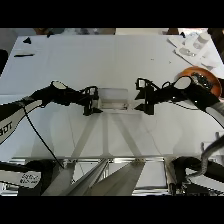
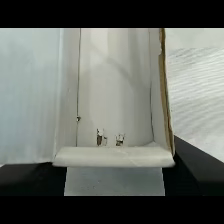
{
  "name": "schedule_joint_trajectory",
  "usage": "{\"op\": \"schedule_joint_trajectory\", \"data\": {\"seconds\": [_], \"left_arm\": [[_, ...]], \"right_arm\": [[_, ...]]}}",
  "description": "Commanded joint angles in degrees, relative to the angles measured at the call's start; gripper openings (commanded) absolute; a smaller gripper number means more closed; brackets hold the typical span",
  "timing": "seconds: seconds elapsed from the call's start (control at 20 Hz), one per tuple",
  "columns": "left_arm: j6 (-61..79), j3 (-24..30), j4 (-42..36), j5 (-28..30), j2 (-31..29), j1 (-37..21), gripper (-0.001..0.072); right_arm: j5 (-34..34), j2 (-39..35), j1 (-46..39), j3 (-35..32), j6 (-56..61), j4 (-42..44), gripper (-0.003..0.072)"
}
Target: Fold the box and place the chain.
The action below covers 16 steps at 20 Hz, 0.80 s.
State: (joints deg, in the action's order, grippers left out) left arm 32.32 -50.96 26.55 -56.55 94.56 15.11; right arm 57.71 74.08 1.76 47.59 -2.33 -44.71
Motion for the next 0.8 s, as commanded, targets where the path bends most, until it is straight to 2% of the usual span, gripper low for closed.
{"op": "schedule_joint_trajectory", "data": {"seconds": [0.0, 0.05, 0.15, 0.25, 0.55, 0.75], "left_arm": [[0.02, 0.00, 0.04, -0.28, 0.00, 0.00, 0.0346], [0.02, 0.00, 0.04, -0.28, 0.00, 0.00, 0.0346], [0.02, 0.00, 0.04, -0.28, -0.02, 0.00, 0.0346], [0.02, 0.00, 0.04, -0.28, 0.00, 0.00, 0.0346], [0.02, 0.00, 0.07, -0.31, -0.02, 0.00, 0.0346], [0.02, 0.00, 0.04, -0.28, -0.02, 0.00, 0.0346]], "right_arm": [[7.13, -4.35, -0.87, 0.04, 2.56, 0.68, 0.0100], [9.09, -4.98, -0.87, 0.04, 2.58, 3.61, 0.0017], [10.47, -5.46, -0.87, 0.04, 2.80, 11.15, 0.0015], [8.59, -5.46, -0.66, 0.04, 6.56, 16.50, 0.0014], [-2.93, -3.69, 2.27, 0.26, 9.64, 14.38, 0.0006], [-3.17, 4.85, 2.45, 4.87, 13.31, 14.60, 0.0007]]}}
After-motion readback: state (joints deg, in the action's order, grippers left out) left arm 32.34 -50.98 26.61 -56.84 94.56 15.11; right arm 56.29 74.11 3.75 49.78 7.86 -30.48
